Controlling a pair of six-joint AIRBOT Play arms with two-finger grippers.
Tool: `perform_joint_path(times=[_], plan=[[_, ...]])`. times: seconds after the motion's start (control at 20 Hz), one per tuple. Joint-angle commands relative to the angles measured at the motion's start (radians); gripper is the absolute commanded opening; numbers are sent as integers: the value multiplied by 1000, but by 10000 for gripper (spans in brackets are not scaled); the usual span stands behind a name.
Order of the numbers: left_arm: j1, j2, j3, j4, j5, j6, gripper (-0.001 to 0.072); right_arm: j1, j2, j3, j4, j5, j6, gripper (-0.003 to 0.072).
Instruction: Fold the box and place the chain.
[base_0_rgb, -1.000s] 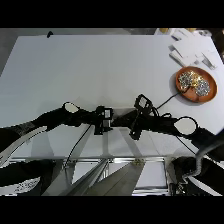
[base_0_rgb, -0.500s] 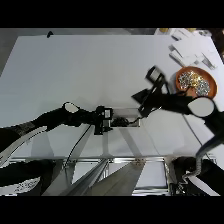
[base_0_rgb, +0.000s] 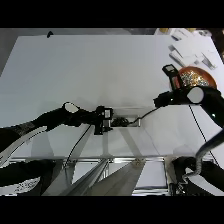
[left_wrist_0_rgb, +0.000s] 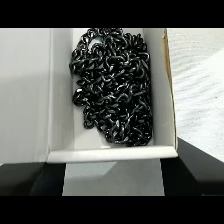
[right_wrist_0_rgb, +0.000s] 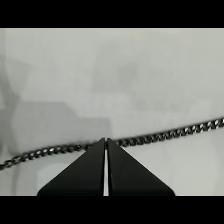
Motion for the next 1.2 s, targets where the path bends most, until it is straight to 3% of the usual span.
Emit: perform_joint_path(times=[0.0,0.05,0.1,0.3,0.4,0.5,0.6,0.65,1.0,1.15], plan=[[1,1,0,0,0,0,71,21,-95,2,-74,29,156,207],[0,1,0,0,0,0,71,35,-105,2,-74,24,171,320],[0,0,0,0,0,0,71,47,-109,2,-74,19,172,320],[0,0,0,0,0,0,71,56,-112,2,-81,18,281,286],[0,0,0,0,0,0,71,56,-122,2,-81,22,301,169],[1,1,0,0,0,0,71,56,-141,2,-82,28,324,190],[1,0,0,0,0,0,71,58,-161,2,-80,37,328,283],[1,0,0,0,0,0,71,58,-167,2,-82,44,327,284],[1,0,0,0,0,0,71,58,-169,2,-84,20,327,263],[0,0,0,0,0,0,71,58,-169,2,-83,-7,328,168]])
